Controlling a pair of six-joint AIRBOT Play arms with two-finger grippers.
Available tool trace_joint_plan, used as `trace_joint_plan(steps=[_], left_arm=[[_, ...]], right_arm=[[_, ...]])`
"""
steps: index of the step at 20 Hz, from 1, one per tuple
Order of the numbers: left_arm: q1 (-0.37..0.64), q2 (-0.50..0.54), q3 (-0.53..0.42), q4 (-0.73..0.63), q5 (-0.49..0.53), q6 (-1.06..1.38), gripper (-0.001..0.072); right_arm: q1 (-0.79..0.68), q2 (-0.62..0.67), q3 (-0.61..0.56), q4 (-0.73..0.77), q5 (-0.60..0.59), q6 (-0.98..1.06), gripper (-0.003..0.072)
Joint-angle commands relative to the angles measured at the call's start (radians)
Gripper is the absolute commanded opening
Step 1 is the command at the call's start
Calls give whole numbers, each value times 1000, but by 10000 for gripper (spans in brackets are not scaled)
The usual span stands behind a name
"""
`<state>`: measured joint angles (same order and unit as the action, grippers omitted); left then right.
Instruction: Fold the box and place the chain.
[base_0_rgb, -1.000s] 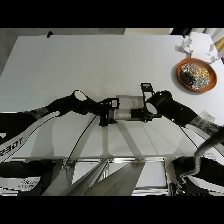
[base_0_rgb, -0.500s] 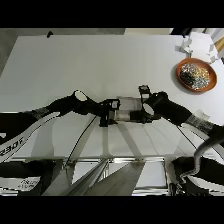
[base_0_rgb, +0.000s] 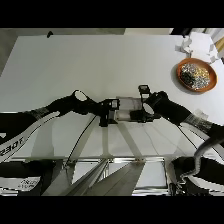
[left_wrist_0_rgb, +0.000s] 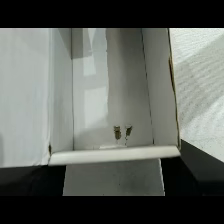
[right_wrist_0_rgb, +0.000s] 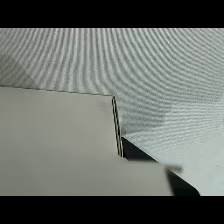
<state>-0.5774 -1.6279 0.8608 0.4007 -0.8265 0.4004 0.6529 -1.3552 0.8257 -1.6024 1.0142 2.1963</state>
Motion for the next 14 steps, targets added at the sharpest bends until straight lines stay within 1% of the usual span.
trace_joint_plan(steps=[1, 2, 3, 4, 5, 7, 10, 12, 14], left_arm=[[0, 0, 0, -1, 0, -4, 31], [0, 0, 0, -1, 0, -4, 31], [0, 0, 0, -1, 0, -4, 31], [0, 0, 0, -1, 0, -4, 31], [0, 0, 0, -1, 0, -4, 31], [0, 0, 0, -1, -1, -4, 31], [0, 0, 0, -1, 0, -4, 31], [0, 0, 0, -1, 0, -4, 31], [0, 0, 0, -1, -2, -4, 32]], right_arm=[[-1, 19, 0, 2, 4, -83, 227], [-3, 31, 1, 2, 16, -113, 228], [-9, 43, 1, 2, 28, -134, 254], [-18, 59, 1, 2, 43, -141, 322], [-29, 81, 1, 2, 56, -144, 359], [-50, 138, 8, 10, 108, -210, 359], [-53, 237, 49, -7, 210, -370, 358], [-64, 285, 101, -56, 225, -399, 356], [-138, 289, 166, -69, 225, -418, 354]])
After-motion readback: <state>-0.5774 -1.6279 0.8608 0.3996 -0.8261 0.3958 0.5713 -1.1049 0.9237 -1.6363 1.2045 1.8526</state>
